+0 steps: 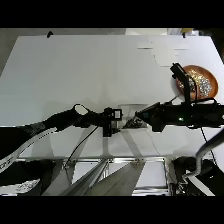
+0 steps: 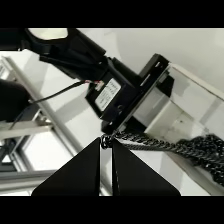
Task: Fold the box and place the chain.
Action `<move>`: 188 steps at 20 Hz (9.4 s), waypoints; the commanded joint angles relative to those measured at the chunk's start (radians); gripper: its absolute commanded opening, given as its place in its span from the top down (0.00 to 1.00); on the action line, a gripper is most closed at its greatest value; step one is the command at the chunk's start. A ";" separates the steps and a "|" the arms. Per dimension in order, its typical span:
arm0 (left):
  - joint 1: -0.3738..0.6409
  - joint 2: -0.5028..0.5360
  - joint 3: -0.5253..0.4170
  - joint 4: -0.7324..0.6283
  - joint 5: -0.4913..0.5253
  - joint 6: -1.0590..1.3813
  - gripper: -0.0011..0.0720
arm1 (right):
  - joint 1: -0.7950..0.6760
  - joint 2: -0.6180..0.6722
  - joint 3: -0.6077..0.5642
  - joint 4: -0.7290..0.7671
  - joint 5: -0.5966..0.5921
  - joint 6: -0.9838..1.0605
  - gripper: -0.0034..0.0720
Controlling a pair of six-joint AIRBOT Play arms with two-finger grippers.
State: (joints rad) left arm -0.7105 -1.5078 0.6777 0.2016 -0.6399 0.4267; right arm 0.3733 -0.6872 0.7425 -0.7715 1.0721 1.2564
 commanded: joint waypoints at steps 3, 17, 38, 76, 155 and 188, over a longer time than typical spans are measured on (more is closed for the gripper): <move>0.000 0.000 0.001 0.000 0.000 0.000 0.70 | 0.053 -0.120 0.001 -0.121 -0.061 0.003 0.93; 0.000 0.000 0.001 0.000 0.000 0.000 0.70 | 0.052 -0.275 -0.060 -0.164 -0.072 -0.056 0.58; 0.000 0.000 0.001 0.000 0.000 0.000 0.70 | -0.311 -0.606 0.216 -0.629 0.013 0.075 0.53; 0.000 0.000 0.001 0.000 0.000 0.000 0.70 | -0.310 -0.601 0.117 -0.690 0.009 0.183 0.93; 0.000 0.000 0.000 0.000 0.000 0.000 0.70 | -0.325 -0.740 0.148 -0.763 -0.092 0.188 0.73; 0.000 0.000 0.001 0.000 0.000 0.000 0.70 | -0.079 0.011 0.148 -0.160 0.112 -0.004 0.93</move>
State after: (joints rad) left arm -0.7105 -1.5078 0.6777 0.2020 -0.6399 0.4267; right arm 0.2066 -0.6807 0.8906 -0.9127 1.2442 1.2575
